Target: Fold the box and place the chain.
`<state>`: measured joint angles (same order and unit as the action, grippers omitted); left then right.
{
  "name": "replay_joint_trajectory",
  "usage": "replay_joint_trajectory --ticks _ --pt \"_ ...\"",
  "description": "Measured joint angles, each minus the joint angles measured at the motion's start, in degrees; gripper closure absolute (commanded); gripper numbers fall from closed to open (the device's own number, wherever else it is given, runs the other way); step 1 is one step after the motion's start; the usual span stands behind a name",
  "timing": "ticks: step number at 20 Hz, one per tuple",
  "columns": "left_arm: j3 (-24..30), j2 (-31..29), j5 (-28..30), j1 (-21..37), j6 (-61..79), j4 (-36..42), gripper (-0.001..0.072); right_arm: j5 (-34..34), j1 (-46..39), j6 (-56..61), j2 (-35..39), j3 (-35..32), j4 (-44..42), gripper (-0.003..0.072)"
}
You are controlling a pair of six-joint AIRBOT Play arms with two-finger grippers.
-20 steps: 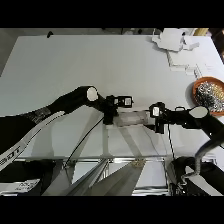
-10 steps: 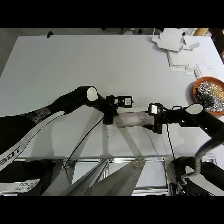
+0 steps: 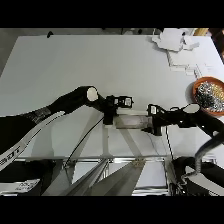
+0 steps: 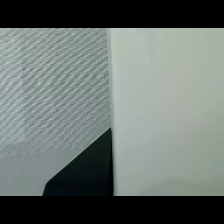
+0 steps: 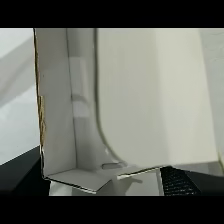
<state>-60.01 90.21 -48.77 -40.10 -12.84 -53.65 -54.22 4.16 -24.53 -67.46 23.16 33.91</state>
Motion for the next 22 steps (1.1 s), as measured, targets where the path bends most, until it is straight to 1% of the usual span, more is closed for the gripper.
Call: replay_joint_trajectory --ticks 11,13,22 --pt "0.0 0.0 0.07 0.0 -0.07 0.02 0.0699 0.96 0.0 -1.29 -1.16 -0.02 0.33 0.0051" --pt "0.0 0.0 0.04 0.0 -0.07 0.04 0.0699 1.25 0.0 -1.51 -1.62 -0.02 0.31 0.0166" --pt "0.0 0.0 0.07 -0.02 -0.11 0.04 0.0699 1.38 0.0 -2.73 -3.08 0.0 -0.55 0.0166"
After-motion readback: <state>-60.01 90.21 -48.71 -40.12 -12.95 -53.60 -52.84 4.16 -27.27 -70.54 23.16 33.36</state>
